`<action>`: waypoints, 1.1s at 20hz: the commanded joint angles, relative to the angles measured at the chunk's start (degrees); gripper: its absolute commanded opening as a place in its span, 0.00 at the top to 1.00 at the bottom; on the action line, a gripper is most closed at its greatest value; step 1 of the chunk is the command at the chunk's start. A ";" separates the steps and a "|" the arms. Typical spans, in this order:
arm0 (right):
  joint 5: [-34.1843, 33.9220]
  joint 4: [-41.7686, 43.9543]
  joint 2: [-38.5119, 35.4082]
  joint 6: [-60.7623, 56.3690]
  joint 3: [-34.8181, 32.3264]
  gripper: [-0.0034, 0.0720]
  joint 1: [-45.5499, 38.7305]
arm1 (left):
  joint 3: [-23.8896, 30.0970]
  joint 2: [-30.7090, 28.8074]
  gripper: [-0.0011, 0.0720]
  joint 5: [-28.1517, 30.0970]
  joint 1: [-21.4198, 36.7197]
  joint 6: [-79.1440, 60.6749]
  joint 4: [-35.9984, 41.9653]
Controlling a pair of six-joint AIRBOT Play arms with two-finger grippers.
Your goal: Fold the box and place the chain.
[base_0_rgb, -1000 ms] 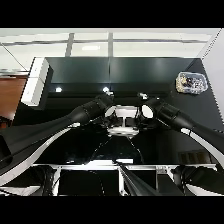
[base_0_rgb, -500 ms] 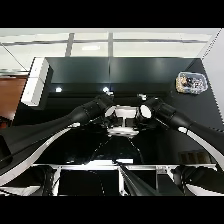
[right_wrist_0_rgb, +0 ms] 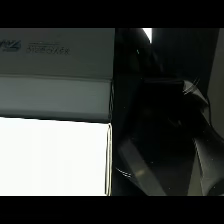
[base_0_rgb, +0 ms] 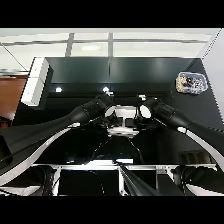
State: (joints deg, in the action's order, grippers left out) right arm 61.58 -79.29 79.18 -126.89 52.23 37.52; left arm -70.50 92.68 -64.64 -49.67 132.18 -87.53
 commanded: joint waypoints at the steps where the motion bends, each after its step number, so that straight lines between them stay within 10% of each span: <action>1: -0.15 -0.13 -0.07 0.28 0.04 0.93 -0.02 | 0.02 0.00 0.95 0.07 0.02 -0.15 -0.04; 2: -0.28 -0.15 -0.20 0.31 0.04 0.92 -0.02 | 0.02 0.00 0.95 0.07 0.02 -0.15 -0.04; 4: -0.31 -0.31 -0.74 0.26 0.20 0.59 -0.07 | 0.02 0.00 0.94 0.07 0.02 -0.15 -0.04; 16: 3.06 -2.49 -24.04 8.07 0.59 0.60 -3.67 | 0.02 0.00 0.94 0.04 0.02 -0.15 -0.04; 22: 10.73 -20.83 -31.95 12.74 0.35 0.60 -17.94 | 0.02 0.00 0.95 0.02 0.02 -0.15 -0.04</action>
State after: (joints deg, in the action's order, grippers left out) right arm 68.88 -90.78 50.19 -117.80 52.73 26.11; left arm -70.50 92.68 -64.60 -49.67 132.07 -87.57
